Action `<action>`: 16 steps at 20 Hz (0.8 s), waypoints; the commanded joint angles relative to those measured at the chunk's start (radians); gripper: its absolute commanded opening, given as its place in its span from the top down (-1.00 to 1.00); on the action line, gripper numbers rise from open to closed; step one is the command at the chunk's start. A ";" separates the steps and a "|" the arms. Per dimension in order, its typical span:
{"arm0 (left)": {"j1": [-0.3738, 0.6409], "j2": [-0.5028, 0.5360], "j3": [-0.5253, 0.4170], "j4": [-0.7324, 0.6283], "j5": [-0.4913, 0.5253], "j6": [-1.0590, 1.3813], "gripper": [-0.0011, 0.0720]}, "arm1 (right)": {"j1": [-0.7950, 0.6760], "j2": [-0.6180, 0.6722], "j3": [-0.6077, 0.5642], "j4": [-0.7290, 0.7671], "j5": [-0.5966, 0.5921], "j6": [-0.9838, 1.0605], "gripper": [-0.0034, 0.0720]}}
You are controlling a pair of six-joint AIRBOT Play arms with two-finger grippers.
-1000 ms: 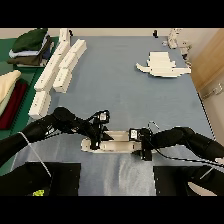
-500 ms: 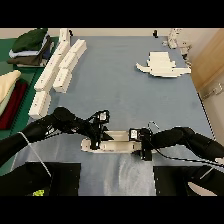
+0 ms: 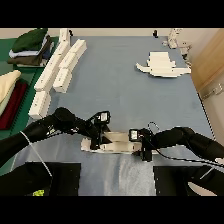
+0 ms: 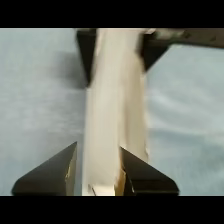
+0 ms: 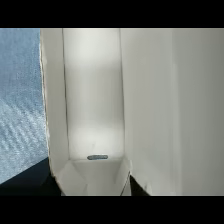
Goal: Fold the box.
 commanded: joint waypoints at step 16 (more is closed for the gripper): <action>0.039 0.348 0.002 0.313 -0.420 -1.051 0.93 | 0.000 0.000 0.000 0.000 0.008 0.000 -0.48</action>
